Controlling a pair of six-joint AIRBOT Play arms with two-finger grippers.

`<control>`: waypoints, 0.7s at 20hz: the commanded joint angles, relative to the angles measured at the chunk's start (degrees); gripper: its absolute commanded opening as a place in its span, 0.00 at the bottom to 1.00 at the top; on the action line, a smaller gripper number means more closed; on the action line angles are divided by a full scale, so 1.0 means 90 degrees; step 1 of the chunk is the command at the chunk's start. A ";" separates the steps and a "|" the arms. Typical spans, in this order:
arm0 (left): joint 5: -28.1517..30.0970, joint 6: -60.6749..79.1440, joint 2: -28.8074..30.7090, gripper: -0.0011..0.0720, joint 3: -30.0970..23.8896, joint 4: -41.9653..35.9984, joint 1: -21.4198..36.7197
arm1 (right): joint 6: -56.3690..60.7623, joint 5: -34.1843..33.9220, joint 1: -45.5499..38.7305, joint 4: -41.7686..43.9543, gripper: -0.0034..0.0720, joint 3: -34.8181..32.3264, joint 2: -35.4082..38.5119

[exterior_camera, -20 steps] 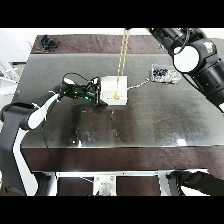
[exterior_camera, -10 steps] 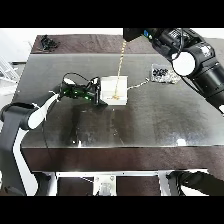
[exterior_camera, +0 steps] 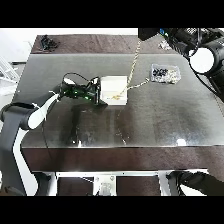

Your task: Fold the box and place the chain.

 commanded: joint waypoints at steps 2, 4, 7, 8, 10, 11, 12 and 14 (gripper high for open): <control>0.0002 0.0002 0.0002 0.50 0.0000 0.0000 -0.0005 | 0.0070 0.0301 0.0250 -0.0027 0.05 0.0000 0.0024; 0.0002 0.0002 0.0002 0.50 0.0000 0.0000 -0.0005 | 0.0228 0.0306 0.0447 0.0095 0.05 -0.0044 0.0012; 0.0002 0.0002 0.0005 0.50 0.0000 -0.0002 -0.0005 | 0.0291 0.0301 0.0656 0.0330 0.06 -0.0182 -0.0078; 0.0002 0.0002 0.0002 0.50 0.0000 0.0000 -0.0005 | 0.0289 0.0299 0.0668 0.0471 0.06 -0.0255 -0.0129; 0.0002 0.0002 0.0002 0.50 0.0000 0.0000 -0.0005 | 0.0350 0.0294 0.0668 0.0627 0.06 -0.0452 -0.0299; 0.0002 0.0002 0.0005 0.50 0.0000 0.0000 -0.0005 | 0.0464 0.0294 0.0665 0.0624 0.05 -0.0539 -0.0413; 0.0002 0.0002 0.0002 0.50 0.0000 0.0000 -0.0005 | 0.0537 0.0294 0.0665 0.0622 0.06 -0.0634 -0.0542; 0.0002 0.0002 0.0002 0.50 0.0000 0.0000 -0.0005 | 0.0758 0.0294 0.0665 0.0641 0.05 -0.0826 -0.0818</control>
